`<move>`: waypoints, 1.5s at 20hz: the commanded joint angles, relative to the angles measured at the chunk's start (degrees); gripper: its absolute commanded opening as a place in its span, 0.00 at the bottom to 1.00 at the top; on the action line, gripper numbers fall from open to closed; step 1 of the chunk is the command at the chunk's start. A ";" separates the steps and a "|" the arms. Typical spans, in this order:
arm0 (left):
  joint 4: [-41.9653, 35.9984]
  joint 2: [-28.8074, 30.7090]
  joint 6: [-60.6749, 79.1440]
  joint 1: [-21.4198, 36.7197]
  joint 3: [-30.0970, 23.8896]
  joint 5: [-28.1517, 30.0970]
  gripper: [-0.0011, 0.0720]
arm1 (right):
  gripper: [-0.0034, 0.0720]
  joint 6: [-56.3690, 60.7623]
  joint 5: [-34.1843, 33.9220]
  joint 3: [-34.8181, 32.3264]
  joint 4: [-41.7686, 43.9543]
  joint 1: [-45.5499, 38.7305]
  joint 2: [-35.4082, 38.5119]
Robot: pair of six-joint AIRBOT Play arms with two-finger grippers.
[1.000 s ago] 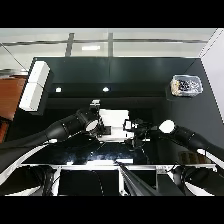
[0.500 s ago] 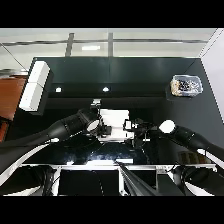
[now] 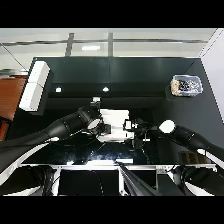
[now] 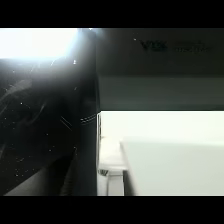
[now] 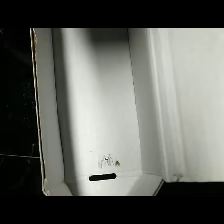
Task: Fold the box and place the chain.
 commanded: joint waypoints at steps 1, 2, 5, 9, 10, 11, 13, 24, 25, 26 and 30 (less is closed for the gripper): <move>-1.73 -0.09 -0.07 0.00 0.09 0.31 0.46 | 0.56 0.00 0.02 0.00 0.02 0.02 -0.02; -1.73 -0.22 -0.07 0.00 0.09 0.26 0.46 | 0.56 0.00 0.02 0.00 0.02 0.04 -0.02; -1.70 -0.70 -0.04 -0.04 0.09 0.11 0.25 | 0.56 0.00 0.02 0.00 0.02 0.04 -0.02; -1.70 -0.70 -0.02 -0.04 0.09 0.11 0.09 | 0.56 0.00 0.00 0.00 0.02 0.04 -0.04; -1.70 -0.70 0.15 -0.04 0.09 0.13 0.05 | 0.56 0.02 0.00 0.00 0.02 0.04 -0.02; -1.70 -0.72 0.13 -0.04 0.09 0.13 0.05 | 0.56 0.00 0.02 0.00 0.04 0.04 -0.02; -1.66 -0.72 0.15 -0.02 0.09 0.13 0.05 | 0.56 0.02 0.02 0.00 0.04 0.02 -0.02; -0.15 -0.52 0.39 0.39 0.15 -1.42 0.05 | 0.98 6.32 3.41 0.04 -9.25 -1.90 8.37; -0.15 -0.48 0.39 0.39 0.15 -1.01 0.05 | 0.98 7.98 4.26 0.04 -12.28 -2.23 9.33; -0.15 -0.48 0.39 0.39 0.15 -0.92 0.05 | 0.98 9.27 5.11 0.04 -14.71 -2.38 9.64; -0.15 -0.50 0.39 0.37 0.15 -0.76 0.05 | 0.98 8.70 5.35 -0.02 -16.26 -2.34 9.62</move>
